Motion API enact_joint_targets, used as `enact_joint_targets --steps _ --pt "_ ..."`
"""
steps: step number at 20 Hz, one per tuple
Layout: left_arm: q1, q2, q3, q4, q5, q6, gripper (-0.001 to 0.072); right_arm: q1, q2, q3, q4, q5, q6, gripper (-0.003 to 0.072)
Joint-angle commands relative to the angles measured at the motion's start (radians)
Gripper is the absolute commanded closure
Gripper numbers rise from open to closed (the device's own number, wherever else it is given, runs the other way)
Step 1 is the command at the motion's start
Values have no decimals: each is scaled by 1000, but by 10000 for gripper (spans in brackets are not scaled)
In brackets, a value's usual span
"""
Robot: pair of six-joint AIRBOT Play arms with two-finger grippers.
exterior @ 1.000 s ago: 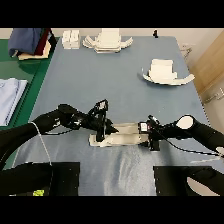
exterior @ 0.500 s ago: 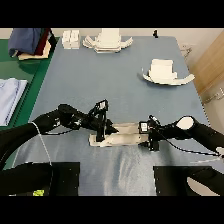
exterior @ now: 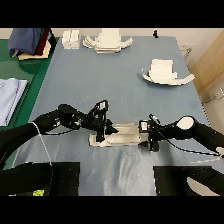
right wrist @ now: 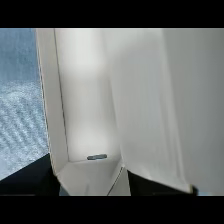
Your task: Fold the box.
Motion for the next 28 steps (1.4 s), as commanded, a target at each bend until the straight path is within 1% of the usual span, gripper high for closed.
enact_joint_targets --steps 1,3,5,13,15,16,17,23,28 --pt "0 0 0 0 2 0 695 1 0 -1 -8 27 13 220" --pt "0 0 0 0 2 0 695 2 0 -1 -13 27 13 214" --pt "0 0 0 0 2 0 695 2 0 -2 -14 30 13 165" --pt "0 0 0 0 2 0 694 2 0 -13 -6 0 13 165" --pt "0 0 0 0 2 0 694 2 0 -12 -5 0 12 154" --pt "0 0 0 0 2 0 694 2 2 -12 -2 0 12 133" --pt "0 0 0 0 2 0 695 1 3 -11 7 0 12 76" --pt "0 0 0 0 2 0 695 0 45 -10 19 2 13 75" --pt "0 0 0 0 2 0 695 1 31 -12 12 2 13 75"
